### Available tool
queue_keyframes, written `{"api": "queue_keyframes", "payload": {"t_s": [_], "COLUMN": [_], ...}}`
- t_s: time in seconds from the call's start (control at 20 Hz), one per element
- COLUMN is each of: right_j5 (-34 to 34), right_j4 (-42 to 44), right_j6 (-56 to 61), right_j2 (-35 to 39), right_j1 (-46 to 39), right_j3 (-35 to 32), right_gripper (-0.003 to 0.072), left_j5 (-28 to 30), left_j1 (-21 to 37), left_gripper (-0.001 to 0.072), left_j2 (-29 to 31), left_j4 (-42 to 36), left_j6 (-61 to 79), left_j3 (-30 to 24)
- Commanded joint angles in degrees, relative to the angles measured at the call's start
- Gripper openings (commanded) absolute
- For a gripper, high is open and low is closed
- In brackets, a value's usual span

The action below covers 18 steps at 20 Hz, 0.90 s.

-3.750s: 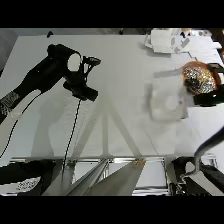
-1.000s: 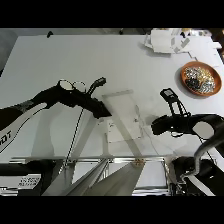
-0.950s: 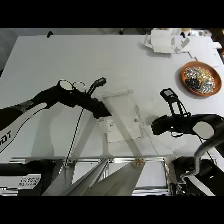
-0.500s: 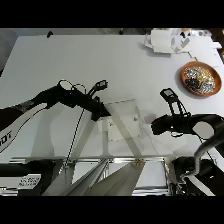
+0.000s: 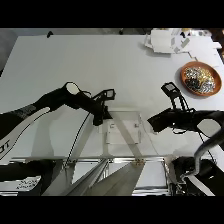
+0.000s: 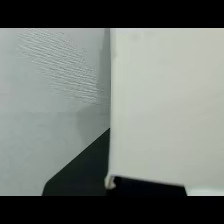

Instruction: Fold the box and place the chain.

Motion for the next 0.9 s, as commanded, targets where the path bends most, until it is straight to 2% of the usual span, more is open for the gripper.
{"api": "queue_keyframes", "payload": {"t_s": [0.0, 0.1, 0.25, 0.85], "right_j5": [0.2, 0.35, 0.5, 0.57], "right_j4": [-1.27, -2.16, -2.38, -2.38], "right_j6": [-2.6, -2.58, -2.58, -2.6], "right_j2": [0.04, 0.04, 0.04, 0.04], "right_j1": [0.04, 0.04, 0.04, 0.04], "right_j3": [0.61, 0.61, 0.59, 0.59], "right_gripper": [0.0475, 0.0474, 0.0474, 0.0474], "left_j5": [7.54, 10.82, 12.57, 12.09], "left_j1": [-4.17, -4.79, -4.76, -4.72], "left_gripper": [-0.0002, -0.0002, -0.0002, 0.0002], "left_j2": [0.2, 0.15, 0.11, -2.36], "left_j4": [3.3, 2.19, 1.81, 2.05], "left_j6": [0.33, 0.28, 0.26, 0.31], "left_j3": [0.0, 0.0, 0.0, 0.0]}}
